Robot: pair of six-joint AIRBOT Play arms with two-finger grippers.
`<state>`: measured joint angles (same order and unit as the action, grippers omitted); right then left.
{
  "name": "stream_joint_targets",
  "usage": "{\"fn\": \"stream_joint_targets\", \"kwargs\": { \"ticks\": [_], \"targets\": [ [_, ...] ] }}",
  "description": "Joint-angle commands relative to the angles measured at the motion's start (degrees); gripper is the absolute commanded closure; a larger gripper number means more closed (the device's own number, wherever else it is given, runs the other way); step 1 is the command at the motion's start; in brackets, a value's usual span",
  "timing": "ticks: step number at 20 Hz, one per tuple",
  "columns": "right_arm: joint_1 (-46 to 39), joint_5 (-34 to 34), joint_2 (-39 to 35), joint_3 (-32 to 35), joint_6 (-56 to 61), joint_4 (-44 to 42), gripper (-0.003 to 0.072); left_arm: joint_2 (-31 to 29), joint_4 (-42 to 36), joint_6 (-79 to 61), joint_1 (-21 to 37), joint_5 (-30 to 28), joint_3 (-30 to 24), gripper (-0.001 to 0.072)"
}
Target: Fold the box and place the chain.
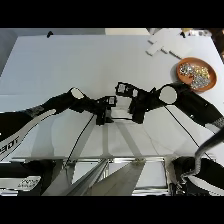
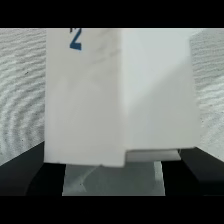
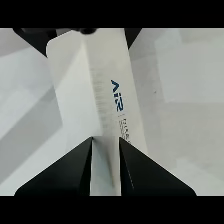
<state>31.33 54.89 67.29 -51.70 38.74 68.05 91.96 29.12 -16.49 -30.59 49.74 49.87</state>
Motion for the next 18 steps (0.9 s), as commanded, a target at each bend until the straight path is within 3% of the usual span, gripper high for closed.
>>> {"fn": "stream_joint_targets", "kwargs": {
  "ticks": [1,18],
  "targets": [
    [0.0,-3.0,0.0,1.0,1.7,-0.3,0.0527,0.0,0.0,0.0,0.0,0.0,0.0,0.0383],
    [0.0,-4.4,0.0,5.7,1.9,-3.0,0.0526,0.0,0.0,0.0,0.0,0.0,0.0,0.0383]
  ]
}}
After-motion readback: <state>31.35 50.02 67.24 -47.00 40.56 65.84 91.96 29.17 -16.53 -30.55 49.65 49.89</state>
